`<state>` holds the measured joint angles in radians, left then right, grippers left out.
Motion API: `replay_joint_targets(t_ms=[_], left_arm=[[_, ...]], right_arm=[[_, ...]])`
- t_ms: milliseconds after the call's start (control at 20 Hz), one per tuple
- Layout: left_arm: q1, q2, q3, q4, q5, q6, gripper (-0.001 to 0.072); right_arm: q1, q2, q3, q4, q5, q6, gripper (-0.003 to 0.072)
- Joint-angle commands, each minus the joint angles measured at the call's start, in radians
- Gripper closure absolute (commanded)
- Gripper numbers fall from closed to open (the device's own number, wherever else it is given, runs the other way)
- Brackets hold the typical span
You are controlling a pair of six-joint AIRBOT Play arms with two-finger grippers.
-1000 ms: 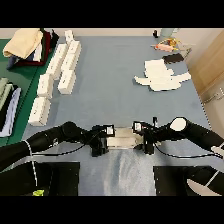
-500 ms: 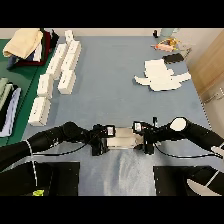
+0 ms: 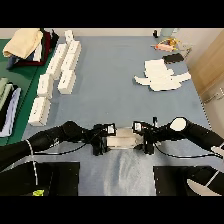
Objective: Fold the box.
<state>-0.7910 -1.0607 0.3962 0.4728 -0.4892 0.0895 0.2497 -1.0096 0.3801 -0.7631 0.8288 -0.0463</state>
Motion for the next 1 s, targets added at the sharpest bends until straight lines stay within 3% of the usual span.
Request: replay_joint_targets(t_ms=[0,50,150,950], left_arm=[[-0.001,-0.017,0.001,-0.002,-0.001,0.000,0.0015],[-0.001,-0.023,0.001,-0.002,-0.002,0.000,0.0054],[-0.001,-0.026,0.001,-0.002,-0.003,0.001,0.0253],[0.000,-0.026,0.001,0.001,0.033,0.044,0.0251]], right_arm=[[0.000,0.001,0.001,0.000,0.000,0.000,0.0178],[0.000,0.001,0.001,0.000,0.000,0.000,0.0178],[0.000,0.001,0.001,0.000,0.000,0.000,0.0178],[0.000,0.001,0.001,0.000,0.000,0.000,0.0178]])
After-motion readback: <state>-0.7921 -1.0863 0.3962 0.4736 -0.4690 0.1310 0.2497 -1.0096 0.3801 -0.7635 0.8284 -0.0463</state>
